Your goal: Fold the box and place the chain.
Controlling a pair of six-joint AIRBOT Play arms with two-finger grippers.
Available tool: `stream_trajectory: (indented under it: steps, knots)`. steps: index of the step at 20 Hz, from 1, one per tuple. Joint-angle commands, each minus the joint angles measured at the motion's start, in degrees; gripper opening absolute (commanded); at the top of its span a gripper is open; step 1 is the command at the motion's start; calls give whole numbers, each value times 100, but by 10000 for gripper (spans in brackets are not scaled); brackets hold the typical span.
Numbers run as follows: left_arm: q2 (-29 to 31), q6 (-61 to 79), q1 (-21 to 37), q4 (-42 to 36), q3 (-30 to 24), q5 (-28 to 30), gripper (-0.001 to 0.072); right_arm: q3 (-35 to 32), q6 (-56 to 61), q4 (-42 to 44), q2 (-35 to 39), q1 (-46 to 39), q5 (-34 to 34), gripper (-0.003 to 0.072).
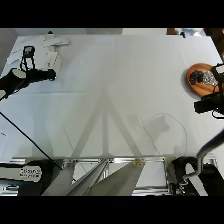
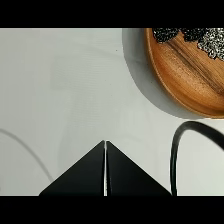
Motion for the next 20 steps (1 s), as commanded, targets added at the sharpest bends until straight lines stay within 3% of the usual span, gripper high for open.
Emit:
stream_trajectory:
  steps: [1, 2, 3, 5, 6, 8, 10, 16, 20]
  knots:
    - [-160, -81, -4, -98, -17, 151, 4, 7, 0, 2, 4, -2, 0, 9]
    - [-162, -81, -4, -103, -17, 195, 20, 7, 0, 2, 4, -2, 0, 9]
    - [-173, -74, -4, -103, -17, 188, 99, 7, 0, 2, 4, -2, 0, 9]
    - [-254, -81, -7, -103, -17, 181, 408, 7, 0, 2, 4, -2, 0, 9]
    - [-315, -83, -4, -103, -17, 122, 464, 7, 0, 2, 4, -2, 0, 9]
    - [-391, -81, -7, -103, -17, 28, 473, 7, 0, 2, 4, -2, 0, 9]
    - [-389, -81, -4, -103, -17, -4, 710, 7, 0, 2, 4, -2, 2, 9]
    - [-240, -48, -7, -103, -15, -468, 701, 7, 0, 2, 4, -2, 2, 9]
    - [363, 4, -4, -101, -15, -348, 701, 7, 0, 2, 4, -2, 2, 9]
